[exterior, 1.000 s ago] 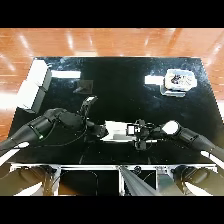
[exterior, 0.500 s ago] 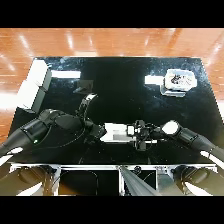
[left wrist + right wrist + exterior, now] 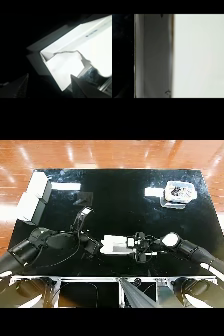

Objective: Fold the box and place the chain.

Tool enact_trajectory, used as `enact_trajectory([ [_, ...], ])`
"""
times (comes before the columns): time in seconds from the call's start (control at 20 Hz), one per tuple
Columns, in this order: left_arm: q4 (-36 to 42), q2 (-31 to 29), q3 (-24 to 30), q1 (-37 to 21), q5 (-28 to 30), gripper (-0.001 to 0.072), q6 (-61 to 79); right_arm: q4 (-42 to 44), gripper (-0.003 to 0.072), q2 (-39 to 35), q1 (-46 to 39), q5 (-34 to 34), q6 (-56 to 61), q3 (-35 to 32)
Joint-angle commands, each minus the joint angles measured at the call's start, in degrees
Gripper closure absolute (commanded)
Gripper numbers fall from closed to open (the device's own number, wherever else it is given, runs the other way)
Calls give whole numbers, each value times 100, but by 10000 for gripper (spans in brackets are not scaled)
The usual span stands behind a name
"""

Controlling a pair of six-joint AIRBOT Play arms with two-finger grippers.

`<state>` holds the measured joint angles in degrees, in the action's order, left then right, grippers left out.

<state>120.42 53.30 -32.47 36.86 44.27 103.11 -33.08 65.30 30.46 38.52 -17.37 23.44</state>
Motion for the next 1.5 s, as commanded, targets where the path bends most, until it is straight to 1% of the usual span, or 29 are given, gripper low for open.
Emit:
enact_trajectory([
  [0.0,-26,-339,138,61,-295,94,404,2,143,-2,-4,0,2,4],
  [0.1,-52,-505,286,260,-579,94,426,2,143,-2,-4,0,2,4],
  [0.15,-61,-516,354,382,-656,95,356,2,143,-2,-4,-2,4,4],
  [0.25,-199,-516,503,697,-1016,95,-4,2,143,-2,-4,-2,2,4],
  [0.3,-363,-516,581,876,-1276,95,-302,2,142,-2,-4,0,2,4],
  [0.4,-984,-507,713,1163,-1805,95,-1248,2,143,-2,-4,-2,2,4],
  [0.55,-2245,-385,730,1360,-1840,97,-2889,2,143,-2,-4,-2,2,4],
  [0.6,-2533,-334,728,1366,-1845,97,-3397,2,143,-2,-4,0,2,4],
  [0.7,-2769,-216,728,1364,-1840,97,-4148,2,142,-2,-4,-2,4,4],
  [0.75,-2732,-146,728,1366,-1845,97,-4334,2,143,-2,-4,-2,4,4],
  [0.9,-2273,44,726,1419,-2000,97,-4371,2,143,-2,-4,-2,4,4],
  [1.0,-2232,85,723,1585,-2170,97,-4378,2,143,-2,-4,-2,2,4],
  [1.15,-2074,92,723,1725,-2186,97,-4380,2,143,-2,-4,-2,4,4],
  [1.45,-1956,149,704,1722,-2138,103,-4511,2,143,-2,-4,-4,4,4],
])
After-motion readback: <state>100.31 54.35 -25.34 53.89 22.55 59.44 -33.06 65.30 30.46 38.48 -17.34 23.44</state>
